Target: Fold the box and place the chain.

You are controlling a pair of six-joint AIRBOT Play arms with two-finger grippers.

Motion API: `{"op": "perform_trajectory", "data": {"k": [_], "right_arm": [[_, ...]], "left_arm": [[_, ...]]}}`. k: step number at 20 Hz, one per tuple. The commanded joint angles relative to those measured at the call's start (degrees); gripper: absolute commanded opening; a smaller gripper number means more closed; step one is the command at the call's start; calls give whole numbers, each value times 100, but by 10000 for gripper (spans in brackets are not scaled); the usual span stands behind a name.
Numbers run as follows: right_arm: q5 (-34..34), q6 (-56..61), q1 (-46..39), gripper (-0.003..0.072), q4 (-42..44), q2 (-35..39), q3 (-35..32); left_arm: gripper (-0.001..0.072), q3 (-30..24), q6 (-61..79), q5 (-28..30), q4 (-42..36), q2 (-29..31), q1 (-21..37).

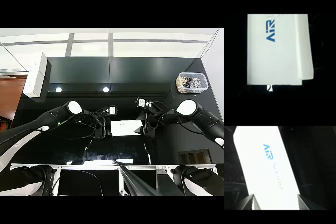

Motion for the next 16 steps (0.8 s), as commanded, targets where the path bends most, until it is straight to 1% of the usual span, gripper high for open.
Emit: {"op": "perform_trajectory", "data": {"k": [1,11,12,13,14,15,16], "right_arm": [[-28,-138,33,636,11,7,-7],[-59,162,33,635,302,7,98],[-57,210,33,574,304,7,98],[-37,304,33,448,308,7,98],[-33,330,33,448,308,7,98],[-31,334,33,427,310,7,98],[-31,339,33,353,310,7,96]], "left_arm": [[369,-4,0,-7,-2,-2,0],[369,-4,0,-7,-2,-2,0],[368,-4,0,-7,-2,-2,0],[368,-4,0,-7,-2,-2,0],[368,-4,0,-7,-2,-2,0],[369,-4,0,-7,-2,-2,0],[369,-4,0,-7,-2,-2,0]]}}
